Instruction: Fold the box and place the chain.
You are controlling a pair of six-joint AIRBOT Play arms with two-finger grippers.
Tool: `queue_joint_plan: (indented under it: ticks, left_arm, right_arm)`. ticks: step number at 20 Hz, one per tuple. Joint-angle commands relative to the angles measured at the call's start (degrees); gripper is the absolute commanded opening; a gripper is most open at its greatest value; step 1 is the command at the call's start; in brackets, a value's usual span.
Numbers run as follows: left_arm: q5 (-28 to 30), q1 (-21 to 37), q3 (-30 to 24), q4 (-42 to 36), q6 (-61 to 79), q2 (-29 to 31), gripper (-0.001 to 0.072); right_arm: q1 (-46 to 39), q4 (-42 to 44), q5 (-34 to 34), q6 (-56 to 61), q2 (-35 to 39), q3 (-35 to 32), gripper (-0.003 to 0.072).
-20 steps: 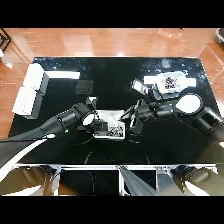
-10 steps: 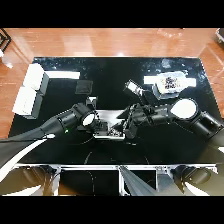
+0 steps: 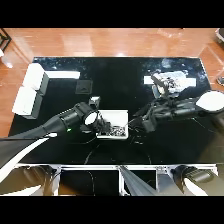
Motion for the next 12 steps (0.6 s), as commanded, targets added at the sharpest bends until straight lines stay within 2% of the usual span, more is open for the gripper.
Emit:
queue_joint_plan:
  ticks: [1, 4, 7, 10, 12]
  left_arm:
    - [-5.3, 0.0, 4.0, 1.0, 0.2, 0.8, 0.0522]
    - [-10.0, -0.1, 5.8, 1.9, 4.1, 5.3, 0.0521]
    - [-15.4, 0.0, 5.6, 3.0, 10.2, 15.1, 0.0521]
    - [-21.6, 1.0, 2.3, 9.7, 11.6, 28.4, 0.0521]
    - [-25.9, 6.9, -1.7, 5.6, 16.0, 37.0, 0.0521]
  right_arm:
    - [-8.1, 0.1, 8.9, 2.0, 2.6, 0.0, 0.0706]
    - [-12.1, 0.1, 11.9, 3.6, 2.7, 0.0, 0.0705]
    - [-14.2, 0.1, 11.3, 3.6, 2.7, 0.0, 0.0704]
    - [-14.4, 0.0, 6.1, 6.8, 2.7, 0.0, 0.0705]
    - [-13.2, -4.6, 0.4, 14.3, 2.6, 0.0, 0.0705]
